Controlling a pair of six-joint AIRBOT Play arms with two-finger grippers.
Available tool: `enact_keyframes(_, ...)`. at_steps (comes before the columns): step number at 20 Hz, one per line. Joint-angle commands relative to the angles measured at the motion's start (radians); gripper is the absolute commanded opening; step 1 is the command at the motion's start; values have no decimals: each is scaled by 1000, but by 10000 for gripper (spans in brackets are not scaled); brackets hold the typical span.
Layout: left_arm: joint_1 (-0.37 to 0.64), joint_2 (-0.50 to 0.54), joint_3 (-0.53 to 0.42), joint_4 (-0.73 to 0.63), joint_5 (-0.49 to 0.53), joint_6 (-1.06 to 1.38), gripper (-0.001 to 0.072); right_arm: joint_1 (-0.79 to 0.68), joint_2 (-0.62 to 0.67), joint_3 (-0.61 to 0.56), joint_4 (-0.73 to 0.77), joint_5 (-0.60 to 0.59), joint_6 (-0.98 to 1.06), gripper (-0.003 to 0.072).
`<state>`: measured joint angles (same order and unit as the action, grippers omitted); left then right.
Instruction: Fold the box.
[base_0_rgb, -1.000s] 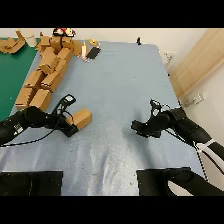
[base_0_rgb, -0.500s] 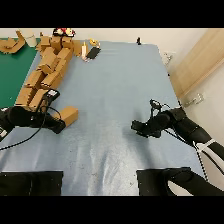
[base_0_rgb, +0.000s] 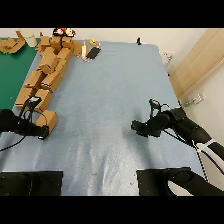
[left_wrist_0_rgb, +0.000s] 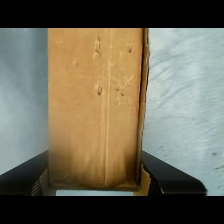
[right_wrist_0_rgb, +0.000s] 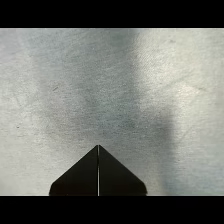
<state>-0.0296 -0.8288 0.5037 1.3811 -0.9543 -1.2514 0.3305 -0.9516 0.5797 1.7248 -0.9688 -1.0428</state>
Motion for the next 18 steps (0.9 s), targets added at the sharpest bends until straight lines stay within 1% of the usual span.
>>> enact_keyframes(1, 72, 2, -27, 23, -44, -34, 608, 0, -1, 1, 0, 1, -6, 2)
enact_keyframes(3, 97, 2, -28, 55, -42, -60, 608, 0, -1, 1, 0, 1, -8, 2)
enact_keyframes(6, 119, 2, -29, 59, -44, -56, 608, 0, -1, 1, 0, 0, -14, 2)
enact_keyframes(7, 119, 2, -29, 58, -42, -45, 613, 0, -1, 0, 0, 1, -14, 2)
enact_keyframes(8, 118, 1, -29, 55, -41, -38, 640, 0, -1, 1, 0, 1, -14, 3)
enact_keyframes(10, 118, 1, -28, 55, -39, -16, 641, 0, -1, 1, 0, 1, -14, 3)
enact_keyframes(11, 118, 1, -28, 55, -39, -12, 720, 0, -1, 1, 0, 1, -14, 3)
enact_keyframes(15, 118, 0, -28, 50, -11, 2, 720, 0, -1, 1, 0, 1, -14, 3)
enact_keyframes(18, 116, -21, -27, -13, 18, 50, 720, 0, -1, 1, 0, 1, -14, 3)
